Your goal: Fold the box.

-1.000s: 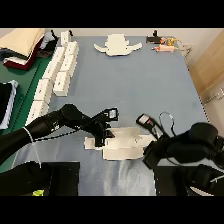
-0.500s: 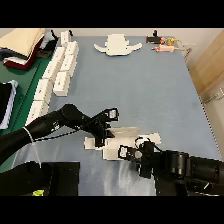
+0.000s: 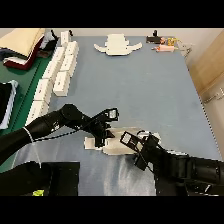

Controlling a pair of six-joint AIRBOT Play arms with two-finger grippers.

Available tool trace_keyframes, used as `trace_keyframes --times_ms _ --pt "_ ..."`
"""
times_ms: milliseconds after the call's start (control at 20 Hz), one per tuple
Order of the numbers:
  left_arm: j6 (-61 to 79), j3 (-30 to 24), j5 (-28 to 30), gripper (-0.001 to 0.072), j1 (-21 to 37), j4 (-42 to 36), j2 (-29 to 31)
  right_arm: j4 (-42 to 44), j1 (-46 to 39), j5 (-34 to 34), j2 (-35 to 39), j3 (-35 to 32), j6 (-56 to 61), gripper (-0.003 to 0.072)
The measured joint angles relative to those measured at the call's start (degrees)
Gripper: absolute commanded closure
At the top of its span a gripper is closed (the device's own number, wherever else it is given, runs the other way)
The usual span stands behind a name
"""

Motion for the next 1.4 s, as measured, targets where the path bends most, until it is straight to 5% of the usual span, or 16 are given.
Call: trace_keyframes --times_ms 250,350,700,850,1100,1400 --pt "0.0 0.0 0.0 0.0696 0.0 0.0 0.0 -2.7 0.1 -2.2 3.2 0.4 6.1 0.0103" --pt "0.0 0.0 0.0 0.0696 0.0 0.0 0.0 -3.3 0.0 -2.1 3.7 0.5 7.0 -0.0033" --pt "0.0 0.0 0.0 0.0696 0.0 0.0 0.0 -4.0 -2.9 0.9 4.2 0.5 -1.9 -0.0034" --pt "0.0 0.0 0.0 0.0696 0.0 0.0 0.0 3.6 -10.6 5.4 4.2 0.5 -17.0 -0.0034" --pt "0.0 0.0 0.0 0.0696 0.0 0.0 0.0 32.5 -30.0 7.9 3.1 0.5 -58.6 -0.0034" --pt "0.0 0.0 0.0 0.0696 0.0 0.0 0.0 56.0 -42.7 5.7 -7.0 0.8 -93.7 -0.0034"
